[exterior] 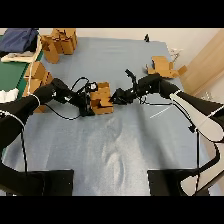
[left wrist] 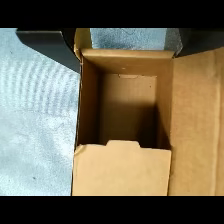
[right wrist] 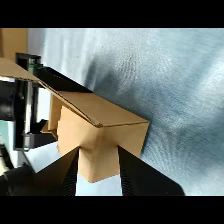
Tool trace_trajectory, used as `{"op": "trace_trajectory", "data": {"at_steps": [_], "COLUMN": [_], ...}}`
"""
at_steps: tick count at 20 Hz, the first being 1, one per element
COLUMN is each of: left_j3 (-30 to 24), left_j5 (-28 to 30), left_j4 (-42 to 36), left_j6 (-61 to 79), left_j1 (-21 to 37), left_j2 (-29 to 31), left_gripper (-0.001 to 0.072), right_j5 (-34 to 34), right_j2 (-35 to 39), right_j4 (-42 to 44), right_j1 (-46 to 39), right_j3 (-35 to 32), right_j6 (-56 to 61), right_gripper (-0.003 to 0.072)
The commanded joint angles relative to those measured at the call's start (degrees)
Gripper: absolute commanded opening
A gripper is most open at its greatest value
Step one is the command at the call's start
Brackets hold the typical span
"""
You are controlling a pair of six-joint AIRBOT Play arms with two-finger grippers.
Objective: Fold the box.
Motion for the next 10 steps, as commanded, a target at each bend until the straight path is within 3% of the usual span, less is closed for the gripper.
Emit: {"op": "trace_trajectory", "data": {"at_steps": [1, 10], "left_j3": [-0.02, -0.02], "left_j5": [-1.36, -1.90], "left_j4": [0.72, 0.72], "left_j6": [-1.36, -1.51], "left_j1": [-0.04, -0.07], "left_j2": [-0.07, -0.07], "left_gripper": [0.0218, 0.0217], "right_j5": [0.63, -1.01], "right_j2": [-0.04, -0.07], "right_j4": [-9.81, -31.89], "right_j1": [3.34, 11.32], "right_j3": [4.94, 13.31], "right_j6": [8.55, 27.87], "right_gripper": [0.0363, 0.0363]}}
